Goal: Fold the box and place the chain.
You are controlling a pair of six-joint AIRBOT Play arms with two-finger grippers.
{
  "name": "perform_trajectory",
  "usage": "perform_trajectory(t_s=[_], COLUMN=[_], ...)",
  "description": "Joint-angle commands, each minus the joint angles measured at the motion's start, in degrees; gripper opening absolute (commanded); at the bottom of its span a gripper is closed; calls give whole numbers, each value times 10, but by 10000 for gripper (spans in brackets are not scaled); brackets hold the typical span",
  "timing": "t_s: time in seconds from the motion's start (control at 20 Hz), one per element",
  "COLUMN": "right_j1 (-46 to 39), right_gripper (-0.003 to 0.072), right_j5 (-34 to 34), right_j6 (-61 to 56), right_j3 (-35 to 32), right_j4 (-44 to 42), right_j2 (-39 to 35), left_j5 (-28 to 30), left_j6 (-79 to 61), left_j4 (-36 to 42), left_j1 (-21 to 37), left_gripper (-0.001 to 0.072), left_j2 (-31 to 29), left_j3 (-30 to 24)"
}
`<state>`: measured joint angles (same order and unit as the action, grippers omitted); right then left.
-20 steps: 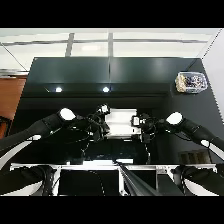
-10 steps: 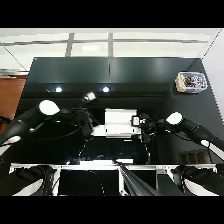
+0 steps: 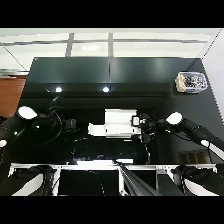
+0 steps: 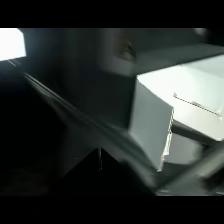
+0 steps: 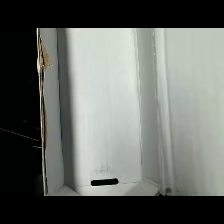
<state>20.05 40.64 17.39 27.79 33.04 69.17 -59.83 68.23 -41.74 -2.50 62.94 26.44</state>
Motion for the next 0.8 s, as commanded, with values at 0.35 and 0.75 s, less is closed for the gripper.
perform_trajectory(t_s=[0.35, 0.75], right_j1=[1, 1], right_gripper=[403, 403], right_j5=[0, 0], right_j6=[0, 0], right_j3=[0, 0], right_j4=[0, 0], right_j2=[0, 0], left_j5=[54, 3], left_j6=[-73, -236], left_j4=[129, 226], left_j1=[-85, -93], left_gripper=[26, 27], left_j2=[145, 150], left_j3=[11, 21])
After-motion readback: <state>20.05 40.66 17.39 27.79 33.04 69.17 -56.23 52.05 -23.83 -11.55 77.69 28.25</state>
